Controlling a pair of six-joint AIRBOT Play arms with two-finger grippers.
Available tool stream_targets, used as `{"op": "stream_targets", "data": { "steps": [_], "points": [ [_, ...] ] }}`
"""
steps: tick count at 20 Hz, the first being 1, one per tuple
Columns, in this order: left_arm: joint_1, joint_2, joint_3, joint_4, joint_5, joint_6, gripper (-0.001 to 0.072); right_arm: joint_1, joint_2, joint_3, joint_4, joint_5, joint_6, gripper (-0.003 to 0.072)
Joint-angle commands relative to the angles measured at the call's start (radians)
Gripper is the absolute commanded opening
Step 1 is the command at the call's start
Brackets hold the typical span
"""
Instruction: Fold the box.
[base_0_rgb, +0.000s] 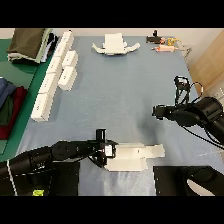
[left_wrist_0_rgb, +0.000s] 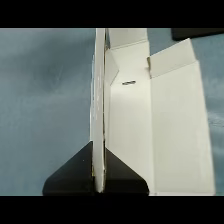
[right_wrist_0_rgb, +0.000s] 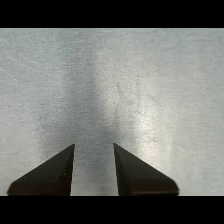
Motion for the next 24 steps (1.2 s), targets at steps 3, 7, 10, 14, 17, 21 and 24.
{"op": "stream_targets", "data": {
  "steps": [3,7,10,14,17,21,24],
  "points": [
    [-0.001,0.000,0.000,0.007,-0.068,-0.109,0.0014,0.001,0.000,0.001,0.000,-0.007,-0.008,0.0386],
    [0.000,0.000,0.000,0.007,-0.028,-0.112,0.0014,0.001,0.000,0.001,0.000,-0.009,-0.012,0.0385],
    [0.000,0.000,0.020,0.007,0.010,-0.113,0.0014,0.001,0.000,0.001,0.001,-0.011,-0.018,0.0385],
    [0.022,0.000,0.070,0.007,0.010,-0.112,0.0014,0.001,0.000,0.001,0.000,-0.016,-0.018,0.0385],
    [0.040,-0.002,0.071,0.008,-0.015,-0.111,0.0014,0.001,0.000,0.001,0.000,-0.016,-0.019,0.0385],
    [0.039,-0.002,0.071,0.009,-0.014,-0.108,0.0014,0.001,0.000,0.001,0.000,-0.016,-0.019,0.0385],
    [0.060,-0.002,0.072,0.077,0.021,-0.103,0.0014,0.001,0.000,0.001,0.000,-0.016,-0.019,0.0385]
  ]
}}
